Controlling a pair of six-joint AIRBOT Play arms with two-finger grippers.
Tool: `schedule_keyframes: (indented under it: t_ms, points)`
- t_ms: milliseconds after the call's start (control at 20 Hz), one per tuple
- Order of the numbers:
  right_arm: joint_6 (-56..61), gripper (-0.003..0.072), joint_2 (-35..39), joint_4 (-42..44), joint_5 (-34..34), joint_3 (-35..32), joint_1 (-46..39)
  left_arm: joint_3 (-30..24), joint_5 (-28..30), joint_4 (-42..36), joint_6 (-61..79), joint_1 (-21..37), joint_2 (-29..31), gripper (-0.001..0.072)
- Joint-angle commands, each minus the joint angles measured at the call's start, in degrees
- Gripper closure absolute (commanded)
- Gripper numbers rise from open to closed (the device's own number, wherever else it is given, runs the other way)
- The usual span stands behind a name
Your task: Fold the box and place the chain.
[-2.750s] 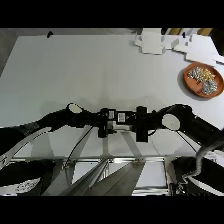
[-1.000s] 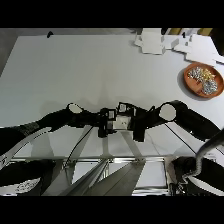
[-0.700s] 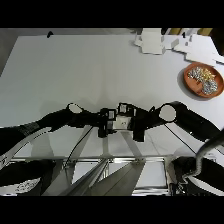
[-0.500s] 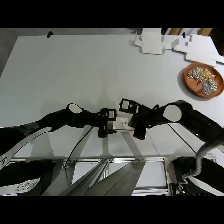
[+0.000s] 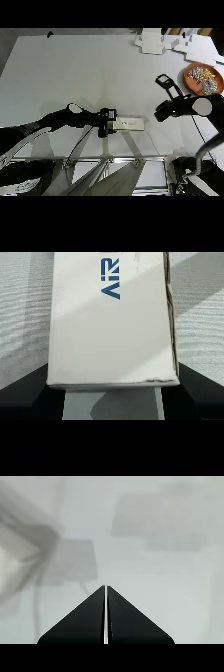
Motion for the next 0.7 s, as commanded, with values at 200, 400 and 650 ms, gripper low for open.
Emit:
schedule_keyframes:
  t_ms: [200,400,650]
  points:
    - [9.8,0.0665,-3.1,-5.2,1.2,-2.2,-11.6,0.0,0.0,0.0,0.0,0.0,0.0,0.0699]
    - [10.1,0.0664,-3.7,-4.2,1.5,-2.2,-11.8,0.0,0.0,0.0,0.0,0.0,0.0,0.0699]
    - [10.1,0.0664,-3.7,-4.1,1.8,-2.2,-11.8,0.0,0.0,0.0,0.0,0.0,0.0,0.0699]
